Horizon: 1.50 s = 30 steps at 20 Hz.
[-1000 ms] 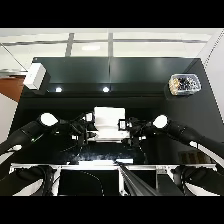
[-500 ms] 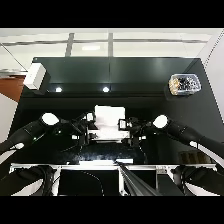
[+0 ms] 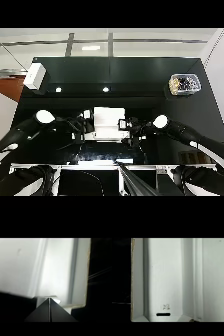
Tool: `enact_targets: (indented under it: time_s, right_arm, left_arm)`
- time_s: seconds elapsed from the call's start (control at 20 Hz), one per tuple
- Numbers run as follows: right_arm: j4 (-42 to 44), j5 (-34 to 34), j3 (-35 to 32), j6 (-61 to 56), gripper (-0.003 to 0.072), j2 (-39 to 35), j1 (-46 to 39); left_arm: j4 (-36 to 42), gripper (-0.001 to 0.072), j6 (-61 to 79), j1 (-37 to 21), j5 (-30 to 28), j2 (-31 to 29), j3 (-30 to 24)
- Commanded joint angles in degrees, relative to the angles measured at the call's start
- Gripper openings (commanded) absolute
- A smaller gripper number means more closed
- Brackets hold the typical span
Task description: Fold the box and place the chain.
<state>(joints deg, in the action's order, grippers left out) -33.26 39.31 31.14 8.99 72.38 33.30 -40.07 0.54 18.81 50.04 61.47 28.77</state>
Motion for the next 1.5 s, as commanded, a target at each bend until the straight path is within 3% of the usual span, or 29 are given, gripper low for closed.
enact_targets:
  time_s: [0.0, 0.1, 0.2, 0.3, 0.4, 0.65, 0.9, 1.1, 1.15, 1.2, 1.25, 1.3, 1.45]
  right_arm:
    - [0.0, 0.1, 0.0, 0.0, 0.0482, 0.0, 0.0]
    - [0.0, 0.1, 0.0, 0.0, 0.0482, 0.0, 0.0]
    - [0.0, 0.1, 0.0, 0.0, 0.0482, 0.0, 0.0]
    - [0.0, 0.1, 0.0, 0.0, 0.0483, 0.0, 0.0]
    - [0.0, 0.1, 0.0, 0.0, 0.0482, 0.0, 0.0]
    - [0.0, 0.1, 0.0, 0.0, 0.0482, 0.0, 0.0]
    - [0.0, 0.1, 0.0, 0.0, 0.0482, 0.0, 0.0]
    - [0.0, 0.1, 0.0, 0.0, 0.0482, 0.0, 0.0]
    - [0.0, 0.1, 0.0, 0.0, 0.0482, 0.0, 0.0]
    - [0.0, 0.1, 0.0, 0.0, 0.0483, 0.0, 0.0]
    - [0.0, 0.1, 0.0, 0.0, 0.0482, 0.0, 0.0]
    - [0.0, 0.1, 0.0, 0.0, 0.0482, 0.0, 0.0]
    - [0.0, 0.1, 0.0, 0.0, 0.0482, 0.0, 0.0]
  left_arm:
    - [-12.2, 0.0030, -16.7, -8.1, 3.1, -6.0, 2.3]
    - [-13.3, 0.0029, -35.8, -17.0, 3.5, -8.2, 2.2]
    - [-14.7, 0.0029, -59.6, -26.2, 7.9, -7.2, 2.1]
    - [-15.4, 0.0030, -67.0, -33.3, 13.5, -5.5, 1.1]
    - [-14.9, 0.0029, -70.3, -37.4, 14.5, -4.2, -1.5]
    - [-7.2, 0.0030, -66.1, -36.4, 16.5, 1.9, -6.6]
    - [-1.2, 0.0030, -60.1, -28.2, 13.3, 9.7, -6.6]
    - [7.3, 0.0049, -53.8, -22.6, 12.6, 11.0, -6.3]
    - [7.4, 0.0144, -53.6, -22.0, 13.0, 11.0, -5.7]
    - [7.3, 0.0317, -53.5, -21.8, 14.0, 10.9, -4.9]
    - [6.6, 0.0604, -52.9, -21.8, 15.6, 10.9, -3.9]
    - [4.8, 0.0706, -52.6, -21.8, 17.2, 10.9, -2.6]
    - [3.5, 0.0706, -53.2, -21.7, 21.4, 10.9, 0.7]
